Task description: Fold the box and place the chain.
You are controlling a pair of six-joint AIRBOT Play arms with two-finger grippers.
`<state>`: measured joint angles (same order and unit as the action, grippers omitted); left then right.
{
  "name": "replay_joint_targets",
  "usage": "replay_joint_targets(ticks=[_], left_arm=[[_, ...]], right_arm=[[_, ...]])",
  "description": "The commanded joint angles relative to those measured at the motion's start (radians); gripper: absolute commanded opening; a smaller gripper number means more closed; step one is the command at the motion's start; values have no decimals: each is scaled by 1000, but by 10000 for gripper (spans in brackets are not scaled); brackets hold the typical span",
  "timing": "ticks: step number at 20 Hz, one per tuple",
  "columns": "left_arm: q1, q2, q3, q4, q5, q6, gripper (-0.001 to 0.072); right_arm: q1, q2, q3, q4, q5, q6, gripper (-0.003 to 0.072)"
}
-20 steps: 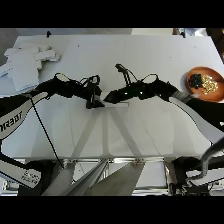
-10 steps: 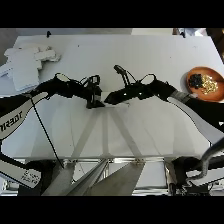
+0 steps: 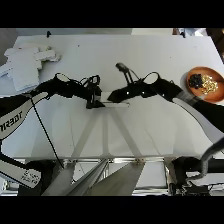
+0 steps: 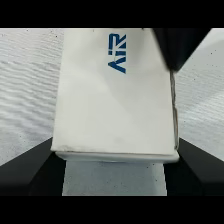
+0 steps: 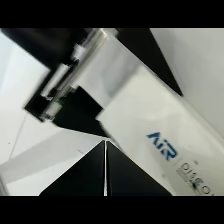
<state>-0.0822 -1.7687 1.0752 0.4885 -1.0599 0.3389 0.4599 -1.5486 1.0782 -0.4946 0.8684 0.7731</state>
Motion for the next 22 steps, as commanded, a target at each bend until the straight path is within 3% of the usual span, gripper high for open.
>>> replay_joint_targets(ticks=[1, 7, 14, 22], left_arm=[[0, 1, 1, -1, 2, 1, 562], [0, 1, 1, -1, 2, 1, 562], [0, 1, 1, -1, 2, 1, 562], [0, 1, 1, -1, 2, 1, 562]], right_arm=[[-14, 95, 1, -50, -3, -22, 11], [-106, 130, -19, -172, 92, -10, 10], [-163, 124, -196, -181, -4, -14, 10], [-162, 67, -210, -176, -36, -11, 10]])
